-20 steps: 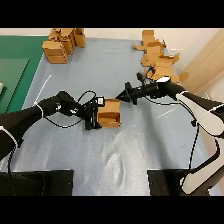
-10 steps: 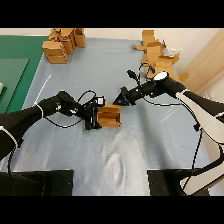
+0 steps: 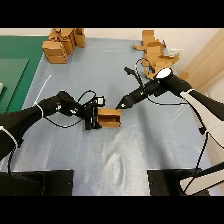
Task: Fold the box.
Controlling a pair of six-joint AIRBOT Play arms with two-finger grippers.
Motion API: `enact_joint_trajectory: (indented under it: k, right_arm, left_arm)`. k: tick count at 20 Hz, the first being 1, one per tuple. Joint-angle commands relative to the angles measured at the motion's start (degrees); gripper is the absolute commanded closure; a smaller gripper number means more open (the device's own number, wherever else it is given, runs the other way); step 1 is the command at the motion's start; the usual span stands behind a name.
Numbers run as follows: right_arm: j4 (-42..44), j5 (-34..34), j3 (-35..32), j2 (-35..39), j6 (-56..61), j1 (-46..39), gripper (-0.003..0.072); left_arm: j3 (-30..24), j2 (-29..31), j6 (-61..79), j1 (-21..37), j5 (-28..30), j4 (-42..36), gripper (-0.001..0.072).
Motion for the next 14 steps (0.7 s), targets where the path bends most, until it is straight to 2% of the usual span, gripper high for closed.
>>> enact_joint_trajectory:
  k: [1,6,8,10,14]
  right_arm:
    - [-0.42,-0.44,0.04,0.24,-9.70,0.04,0.0366]
    - [-0.90,-0.76,0.04,1.20,-18.03,1.68,0.0364]
    - [-3.54,-2.05,0.04,1.42,-20.15,3.58,0.0363]
    - [-7.23,-4.55,0.04,1.42,-20.06,5.40,0.0206]
    - [-10.34,-6.43,0.04,1.42,-20.09,7.30,0.0228]
  left_arm:
    - [-0.02,0.04,0.00,0.02,0.04,0.00,0.0606]
    - [-0.02,0.04,0.00,0.02,0.07,0.00,0.0606]
    - [-0.02,0.04,0.00,0.02,0.07,0.00,0.0606]
    - [-0.02,0.04,0.00,0.02,0.07,0.00,0.0606]
    - [-0.02,0.04,0.00,0.02,0.07,0.00,0.0606]
